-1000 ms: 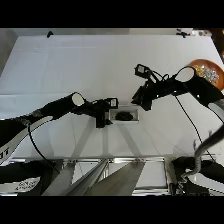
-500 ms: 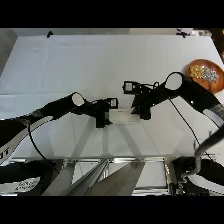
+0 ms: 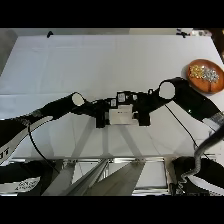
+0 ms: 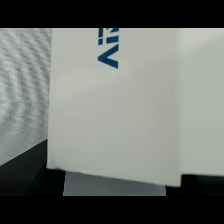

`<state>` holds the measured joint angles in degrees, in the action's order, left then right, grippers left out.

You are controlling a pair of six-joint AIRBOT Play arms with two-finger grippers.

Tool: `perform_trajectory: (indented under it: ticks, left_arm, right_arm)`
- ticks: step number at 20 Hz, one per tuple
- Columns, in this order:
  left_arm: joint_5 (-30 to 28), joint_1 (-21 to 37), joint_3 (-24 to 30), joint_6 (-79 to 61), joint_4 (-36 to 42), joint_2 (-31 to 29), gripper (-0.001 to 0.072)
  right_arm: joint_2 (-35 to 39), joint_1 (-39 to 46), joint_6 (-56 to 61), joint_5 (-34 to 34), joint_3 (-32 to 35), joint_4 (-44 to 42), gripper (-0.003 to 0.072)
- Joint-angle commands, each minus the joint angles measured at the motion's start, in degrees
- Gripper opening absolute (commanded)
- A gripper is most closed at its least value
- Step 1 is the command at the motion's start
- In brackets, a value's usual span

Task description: Fold the box and place the chain.

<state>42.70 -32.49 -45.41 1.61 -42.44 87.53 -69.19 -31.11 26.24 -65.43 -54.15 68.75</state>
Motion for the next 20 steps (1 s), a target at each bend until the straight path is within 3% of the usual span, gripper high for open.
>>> perform_trajectory:
  ticks: [1, 7, 18, 20]
  left_arm:
    - [0.0, 0.0, 0.0, 0.0, 0.0, 0.0, 0.0212]
    - [0.0, 0.0, 0.0, 0.0, 0.0, 0.0, 0.0212]
    - [0.0, 0.0, 0.0, 0.0, 0.0, 0.0, 0.0212]
    - [0.0, 0.0, 0.0, 0.0, 0.0, 0.0, 0.0212]
  right_arm:
    - [1.5, -1.9, 4.0, 1.2, 1.0, 0.6, 0.0300]
    - [3.0, -2.3, 7.6, 6.3, 5.8, 2.8, 0.0302]
    - [4.4, -2.3, 8.5, 13.4, 5.9, 3.0, 0.0289]
    - [4.7, -2.3, 8.5, 14.8, 5.9, 3.0, 0.0219]
